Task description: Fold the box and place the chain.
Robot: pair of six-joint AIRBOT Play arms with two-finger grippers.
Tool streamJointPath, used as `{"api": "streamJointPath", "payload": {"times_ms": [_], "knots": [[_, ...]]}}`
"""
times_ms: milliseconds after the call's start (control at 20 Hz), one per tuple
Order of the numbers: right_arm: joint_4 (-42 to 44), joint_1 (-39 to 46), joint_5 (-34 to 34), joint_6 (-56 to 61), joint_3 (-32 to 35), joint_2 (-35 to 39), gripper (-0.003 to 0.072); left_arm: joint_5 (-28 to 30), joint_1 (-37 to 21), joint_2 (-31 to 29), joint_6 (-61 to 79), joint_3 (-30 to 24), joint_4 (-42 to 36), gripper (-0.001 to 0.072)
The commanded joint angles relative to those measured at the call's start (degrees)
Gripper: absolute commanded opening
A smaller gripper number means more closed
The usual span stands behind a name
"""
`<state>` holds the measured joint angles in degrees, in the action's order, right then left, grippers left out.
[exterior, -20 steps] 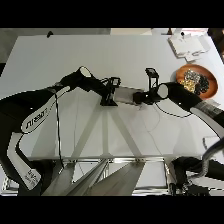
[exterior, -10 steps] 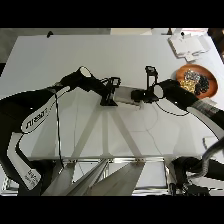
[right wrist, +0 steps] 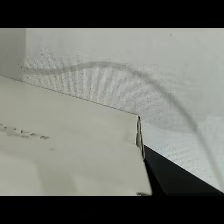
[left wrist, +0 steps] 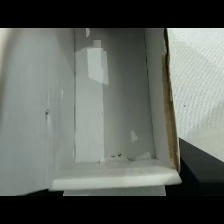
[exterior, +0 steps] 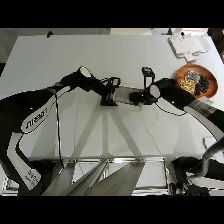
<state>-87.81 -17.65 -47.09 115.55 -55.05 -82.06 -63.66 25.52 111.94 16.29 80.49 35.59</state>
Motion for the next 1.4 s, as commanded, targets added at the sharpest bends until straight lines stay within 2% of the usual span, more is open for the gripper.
{"api": "streamJointPath", "payload": {"times_ms": [0,50,150,550,600,700,800,850,900,950,1000,1150,1350], "knots": [[-4.31,-0.72,-2.89,0.02,-0.07,-0.15,0.0401,0.00,-0.07,-0.04,0.02,0.04,0.00,0.0151],[-5.38,-0.74,-2.86,0.92,-0.07,-0.17,0.0398,0.02,-0.07,-0.04,0.02,0.04,0.00,0.0151],[-8.09,-0.74,-2.86,4.46,-0.07,-0.24,0.0292,0.02,-0.07,-0.04,0.02,0.04,0.00,0.0151],[-8.57,-2.51,-0.59,10.73,-0.09,-3.41,0.0296,0.00,-0.07,-0.04,0.02,0.04,0.00,0.0151],[-8.57,-3.02,0.48,10.73,-0.09,-3.43,0.0255,0.02,-0.07,-0.04,0.02,0.04,0.00,0.0151],[-8.55,-3.37,1.57,10.78,-0.20,-3.43,0.0013,0.02,-0.07,-0.04,0.02,0.07,0.00,0.0151],[-8.57,-3.34,1.38,11.76,-0.17,-3.43,0.0012,-0.02,-0.07,-0.04,0.02,0.04,0.00,0.0151],[-8.55,-3.34,1.55,11.76,-0.20,-3.43,0.0018,0.00,-0.07,-0.04,0.00,0.04,0.00,0.0151],[-8.52,-3.28,1.53,11.74,-0.20,-3.34,0.0131,0.00,-0.07,-0.04,0.02,0.07,0.00,0.0151],[-8.52,-3.28,1.53,11.67,-0.20,-3.08,0.0329,0.00,-0.07,-0.04,0.00,0.04,0.00,0.0151],[-8.55,-3.10,1.51,11.65,-0.20,-2.54,0.0408,0.00,-0.07,-0.04,0.02,0.07,0.00,0.0151],[-5.40,-0.24,-0.44,11.47,-0.17,1.42,0.0412,-0.02,-0.07,-0.04,0.00,0.07,0.00,0.0151],[0.70,8.41,-9.07,6.43,-0.17,8.92,0.0411,0.00,-0.07,-0.04,0.00,0.07,0.00,0.0151]]}}
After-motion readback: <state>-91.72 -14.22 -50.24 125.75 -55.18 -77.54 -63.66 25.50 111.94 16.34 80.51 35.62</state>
